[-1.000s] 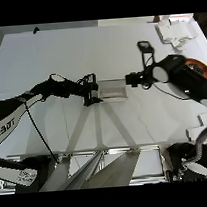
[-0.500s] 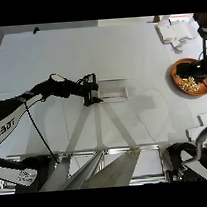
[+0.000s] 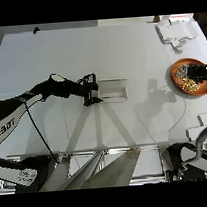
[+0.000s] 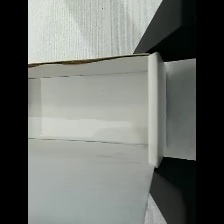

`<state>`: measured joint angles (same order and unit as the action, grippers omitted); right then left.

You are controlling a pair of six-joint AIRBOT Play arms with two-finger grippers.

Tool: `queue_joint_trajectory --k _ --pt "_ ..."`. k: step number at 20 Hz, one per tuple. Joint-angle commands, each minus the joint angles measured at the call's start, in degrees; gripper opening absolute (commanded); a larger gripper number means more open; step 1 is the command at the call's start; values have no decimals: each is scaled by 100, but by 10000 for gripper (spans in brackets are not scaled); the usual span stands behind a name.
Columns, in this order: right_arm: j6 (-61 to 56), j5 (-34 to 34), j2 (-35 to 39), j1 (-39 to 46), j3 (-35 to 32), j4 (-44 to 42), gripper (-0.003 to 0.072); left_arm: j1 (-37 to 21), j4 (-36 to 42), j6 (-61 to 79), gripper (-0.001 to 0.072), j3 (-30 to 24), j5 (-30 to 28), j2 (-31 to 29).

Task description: Fold the box and place the chain.

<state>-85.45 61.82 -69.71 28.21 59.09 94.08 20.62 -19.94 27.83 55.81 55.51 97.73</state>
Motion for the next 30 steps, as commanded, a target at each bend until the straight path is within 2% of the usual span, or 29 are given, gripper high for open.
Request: queue_joint_trajectory --k 1,6,11,14,15,16,20,25,30 --pt "131 -518 -636 208 2 11 467 -4 -2 0 355 2 -2 0" --pt "-160 -1270 -1419 240 2 81 465 -4 -2 0 355 2 -2 0" --pt "-326 -1283 -1840 240 2 260 443 -4 -2 0 355 2 -2 0" --pt "-321 -1226 -1862 240 2 249 242 -4 -2 0 355 2 -2 0" --pt "-297 -1165 -1847 240 2 251 111 -4 -2 0 355 2 -2 0" --pt "-291 -1123 -1823 240 4 251 13 -4 -2 0 355 2 -2 0" --pt "-31 -835 -1569 238 72 249 11 -4 -2 0 355 2 -2 -2" --pt "415 -697 -577 232 72 247 9 -4 -2 0 355 2 0 -2" --pt "911 63 234 -72 68 144 8 -4 -2 0 355 2 -2 0"
